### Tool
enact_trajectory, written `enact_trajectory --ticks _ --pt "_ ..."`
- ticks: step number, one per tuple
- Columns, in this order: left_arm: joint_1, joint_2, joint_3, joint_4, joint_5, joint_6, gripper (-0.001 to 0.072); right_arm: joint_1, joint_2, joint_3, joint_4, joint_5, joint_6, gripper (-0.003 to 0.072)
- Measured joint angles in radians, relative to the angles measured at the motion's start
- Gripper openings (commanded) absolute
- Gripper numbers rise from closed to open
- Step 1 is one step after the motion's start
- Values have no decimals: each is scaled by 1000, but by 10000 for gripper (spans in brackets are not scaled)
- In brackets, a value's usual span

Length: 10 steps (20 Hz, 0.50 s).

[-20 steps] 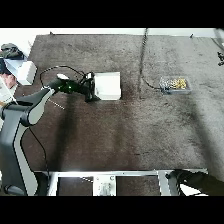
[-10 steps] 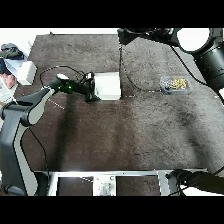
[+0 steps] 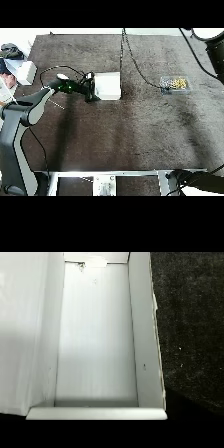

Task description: Fold the box and place the chain.

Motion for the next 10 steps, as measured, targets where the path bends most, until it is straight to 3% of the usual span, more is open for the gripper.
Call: enact_trajectory --ticks 10 --pt "0 0 0 0 0 0 340 0 0 104 56 -86 -33 -9"
